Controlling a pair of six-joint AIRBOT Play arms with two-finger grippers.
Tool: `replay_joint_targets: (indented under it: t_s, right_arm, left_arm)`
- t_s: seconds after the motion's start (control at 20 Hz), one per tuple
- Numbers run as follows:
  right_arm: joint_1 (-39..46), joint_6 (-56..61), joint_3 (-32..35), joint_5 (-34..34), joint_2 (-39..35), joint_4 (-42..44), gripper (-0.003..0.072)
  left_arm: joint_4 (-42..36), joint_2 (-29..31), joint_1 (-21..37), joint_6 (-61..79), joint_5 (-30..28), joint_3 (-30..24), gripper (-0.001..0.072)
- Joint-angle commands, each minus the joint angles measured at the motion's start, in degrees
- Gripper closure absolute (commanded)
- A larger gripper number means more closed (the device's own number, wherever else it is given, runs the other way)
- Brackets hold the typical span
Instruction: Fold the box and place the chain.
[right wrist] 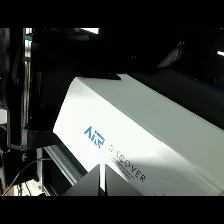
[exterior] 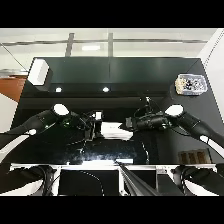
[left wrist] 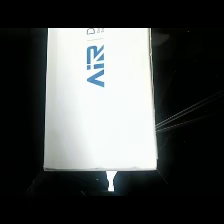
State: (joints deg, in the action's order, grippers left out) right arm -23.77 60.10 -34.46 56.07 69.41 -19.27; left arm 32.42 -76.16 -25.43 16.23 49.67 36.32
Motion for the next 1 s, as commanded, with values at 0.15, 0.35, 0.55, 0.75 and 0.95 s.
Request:
replay_joint_targets:
  t_s: [0.15, 0.35, 0.55, 0.75, 0.95]
  right_arm:
    - [-2.97, 1.20, 0.13, -3.15, 1.79, -3.54, 0.0644]
    - [-4.22, 1.20, 0.13, -5.35, 1.99, -4.68, 0.0645]
    - [-4.20, 1.18, 0.13, -5.33, 1.99, -5.01, 0.0645]
    - [-3.10, 0.76, -0.92, -3.02, 1.68, -4.96, 0.0644]
    - [1.88, 0.83, -6.78, 3.10, -1.64, -8.33, 0.0644]
  left_arm:
    - [0.00, -0.04, 0.00, 0.02, 0.04, 0.02, 0.0307]
    - [0.00, -0.04, 0.00, 0.02, 0.04, 0.02, 0.0307]
    - [0.00, -0.04, 0.00, 0.02, 0.04, 0.02, 0.0306]
    - [-0.02, -0.04, 0.00, 0.02, 0.04, 0.02, 0.0306]
    - [0.09, 0.11, 0.68, -0.04, -0.09, 0.02, 0.0302]
